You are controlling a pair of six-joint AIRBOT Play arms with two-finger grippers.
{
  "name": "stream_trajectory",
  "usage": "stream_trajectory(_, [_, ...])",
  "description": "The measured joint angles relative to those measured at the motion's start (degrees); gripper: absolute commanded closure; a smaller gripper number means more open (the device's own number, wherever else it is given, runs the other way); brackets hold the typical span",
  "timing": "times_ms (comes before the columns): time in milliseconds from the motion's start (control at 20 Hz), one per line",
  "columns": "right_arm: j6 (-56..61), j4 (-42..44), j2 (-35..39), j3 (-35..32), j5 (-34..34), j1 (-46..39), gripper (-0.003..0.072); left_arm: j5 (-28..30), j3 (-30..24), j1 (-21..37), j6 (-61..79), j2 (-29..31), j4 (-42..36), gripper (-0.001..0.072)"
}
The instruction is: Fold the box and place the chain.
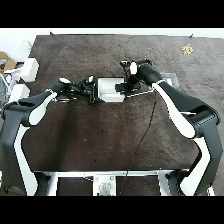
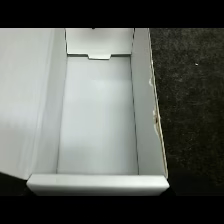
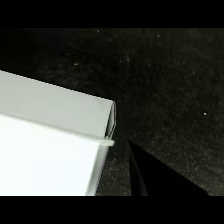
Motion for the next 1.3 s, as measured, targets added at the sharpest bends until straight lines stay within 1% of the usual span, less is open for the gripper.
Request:
stream_trajectory(250, [6.4,-4.87,-0.92,0.76,0.94,2.16,0.0361,-0.02,0.0,0.04,0.0,0.0,-0.02,0.0487])
stream_trajectory(600, [11.32,-6.73,-1.55,0.92,-0.72,3.32,0.0362,-0.02,0.0,0.04,0.0,0.0,-0.02,0.0487])
stream_trajectory(650, [11.85,-6.82,-1.64,0.92,-0.9,3.39,0.0379,-0.02,0.0,0.04,0.0,0.0,-0.02,0.0487])
stream_trajectory(700, [12.41,-7.02,-1.79,0.92,-1.18,3.45,0.042,-0.02,0.0,0.04,0.0,0.0,-0.02,0.0487])
stream_trajectory(800, [13.31,-7.21,-2.03,0.92,-1.27,3.45,0.0423,0.0,0.0,0.04,0.0,0.0,-0.02,0.0487])
stream_trajectory(900, [13.94,-7.43,-2.19,0.92,-1.46,3.52,0.0479,-0.02,0.0,0.04,0.0,0.0,-0.02,0.0487])
stream_trajectory(1300, [15.78,-7.69,-2.58,0.92,-2.14,3.56,0.048,0.0,0.0,0.04,-0.02,0.0,-0.04,0.0487])
